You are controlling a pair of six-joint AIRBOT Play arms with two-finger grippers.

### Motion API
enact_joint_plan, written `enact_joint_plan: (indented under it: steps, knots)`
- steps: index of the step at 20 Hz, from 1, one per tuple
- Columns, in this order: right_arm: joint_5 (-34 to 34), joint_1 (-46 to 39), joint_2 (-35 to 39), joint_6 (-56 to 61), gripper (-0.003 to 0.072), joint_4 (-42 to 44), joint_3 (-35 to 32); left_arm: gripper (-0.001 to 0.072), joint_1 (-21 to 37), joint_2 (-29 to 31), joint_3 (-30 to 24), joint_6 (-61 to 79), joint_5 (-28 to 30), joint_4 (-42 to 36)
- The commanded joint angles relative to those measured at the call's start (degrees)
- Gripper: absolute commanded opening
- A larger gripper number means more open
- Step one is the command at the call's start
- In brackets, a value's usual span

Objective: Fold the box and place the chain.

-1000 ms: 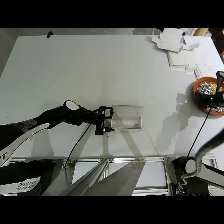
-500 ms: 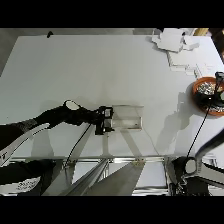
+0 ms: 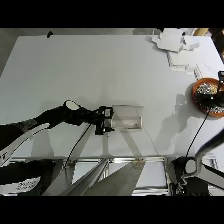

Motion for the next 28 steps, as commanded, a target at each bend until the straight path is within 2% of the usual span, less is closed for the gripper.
enact_joint_plan:
  steps: [1, 5, 10, 13, 19, 24, 28]
  knots:
    - [2.67, -0.02, 6.10, -0.04, 0.0021, 0.22, 0.07, 0.0278, 0.00, 0.00, 0.02, 0.00, 0.02, 0.00]
    - [9.20, -0.02, 13.81, -0.81, 0.0020, 4.83, 0.07, 0.0278, 0.00, 0.00, 0.02, 0.00, 0.02, 0.00]
    - [19.10, 2.86, 23.34, -9.73, 0.0020, 18.45, 0.07, 0.0278, 0.00, 0.00, 0.02, 0.00, 0.02, 0.00]
    - [24.83, 9.70, 28.30, -15.45, 0.0020, 25.73, 0.07, 0.0278, 0.00, 0.00, 0.02, 0.00, 0.02, 0.02]
    - [34.03, 28.81, 33.03, -15.89, 0.0020, 26.95, 0.04, 0.0278, 0.00, 0.00, 0.02, 0.00, 0.02, 0.02]
    - [30.34, 45.92, 33.00, -15.89, 0.0021, 31.95, 0.04, 0.0278, 0.00, 0.00, 0.02, 0.00, 0.00, 0.02]
    - [20.85, 58.53, 32.06, -14.95, 0.0021, 32.11, 0.04, 0.0278, 0.00, 0.00, 0.02, 0.00, 0.00, 0.02]
